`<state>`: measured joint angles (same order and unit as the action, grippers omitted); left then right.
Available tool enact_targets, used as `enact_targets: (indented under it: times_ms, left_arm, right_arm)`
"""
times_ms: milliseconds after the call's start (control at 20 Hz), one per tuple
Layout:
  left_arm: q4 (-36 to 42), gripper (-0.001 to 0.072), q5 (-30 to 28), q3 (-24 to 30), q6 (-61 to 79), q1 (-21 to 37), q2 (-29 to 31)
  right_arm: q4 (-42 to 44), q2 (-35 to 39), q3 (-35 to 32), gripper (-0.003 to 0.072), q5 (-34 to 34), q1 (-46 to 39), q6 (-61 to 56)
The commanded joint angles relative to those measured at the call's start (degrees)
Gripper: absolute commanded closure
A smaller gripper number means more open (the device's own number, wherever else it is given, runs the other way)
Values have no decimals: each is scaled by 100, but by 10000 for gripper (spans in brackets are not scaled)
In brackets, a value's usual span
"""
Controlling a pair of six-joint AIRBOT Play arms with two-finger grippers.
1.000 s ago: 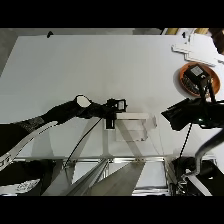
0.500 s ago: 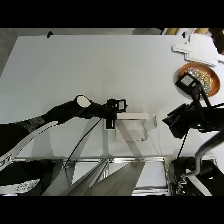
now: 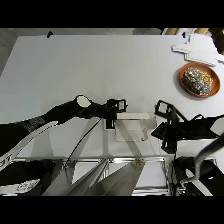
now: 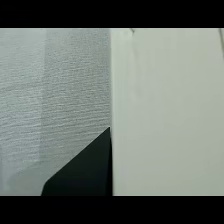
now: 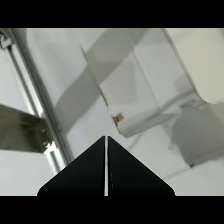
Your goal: Fold the box and place the chain.
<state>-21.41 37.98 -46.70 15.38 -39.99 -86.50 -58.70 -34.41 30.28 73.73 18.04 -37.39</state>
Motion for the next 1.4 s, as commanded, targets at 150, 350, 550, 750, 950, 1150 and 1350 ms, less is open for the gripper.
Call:
enact_targets:
  times_ms: [150, 350, 550, 750, 950, 1150, 1350]
  left_arm:
    - [-2, 700, -2, 2, 0, -7, -2]
    - [-2, 700, -2, 4, 0, -7, -2]
    - [-2, 700, 0, 4, 0, -7, -2]
    - [-2, 700, 0, 4, 0, -7, -2]
    - [-2, 700, 0, 4, 0, -7, -2]
    - [-2, 700, 0, 4, 0, -7, -2]
    - [-2, 700, 0, 4, 0, -7, -2]
  right_arm:
    - [-608, -101, -730, 480, -1311, 669, 1392]
    - [-1019, 72, -1429, 28, -2494, 1040, 1397]
    - [-1357, 424, -2033, 3, -3545, 1676, 1392]
    - [-1357, 326, -2037, 5, -3499, 1880, 1392]
    - [-1480, 92, -2059, 5, -3748, 1880, 1390]
    - [-1478, -85, -2057, 5, -3980, 1873, 1390]
    - [-1290, -83, -1843, 5, -3921, 1679, 1390]
